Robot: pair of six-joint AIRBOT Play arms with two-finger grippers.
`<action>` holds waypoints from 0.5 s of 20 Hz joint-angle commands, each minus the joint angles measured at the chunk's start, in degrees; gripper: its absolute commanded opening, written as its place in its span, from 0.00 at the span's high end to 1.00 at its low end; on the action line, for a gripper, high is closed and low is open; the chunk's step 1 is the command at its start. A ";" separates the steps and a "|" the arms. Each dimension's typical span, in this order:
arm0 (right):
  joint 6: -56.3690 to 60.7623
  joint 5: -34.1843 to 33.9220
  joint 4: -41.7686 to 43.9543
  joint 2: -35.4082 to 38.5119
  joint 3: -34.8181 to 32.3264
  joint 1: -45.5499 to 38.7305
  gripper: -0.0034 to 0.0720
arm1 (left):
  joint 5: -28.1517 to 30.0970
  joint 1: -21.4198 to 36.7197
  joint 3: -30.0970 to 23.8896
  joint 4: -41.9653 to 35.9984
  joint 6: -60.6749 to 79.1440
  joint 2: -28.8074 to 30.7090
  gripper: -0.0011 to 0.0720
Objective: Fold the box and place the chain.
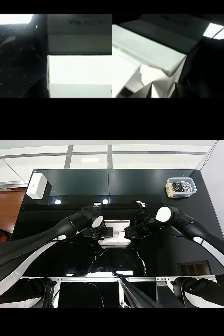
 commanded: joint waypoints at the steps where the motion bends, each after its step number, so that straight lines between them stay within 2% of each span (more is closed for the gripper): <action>1: 7.56 -0.22 -6.78 -2.75 3.04 3.23 0.55 | -0.04 -0.04 0.04 0.00 0.02 0.04 0.95; 5: 13.92 0.42 -12.59 -4.87 5.95 5.79 0.55 | -0.07 -0.04 0.04 0.02 0.02 0.04 0.95; 10: 22.62 5.73 -20.06 -8.11 10.73 7.37 0.55 | -0.33 -0.04 0.04 0.02 0.02 0.04 0.95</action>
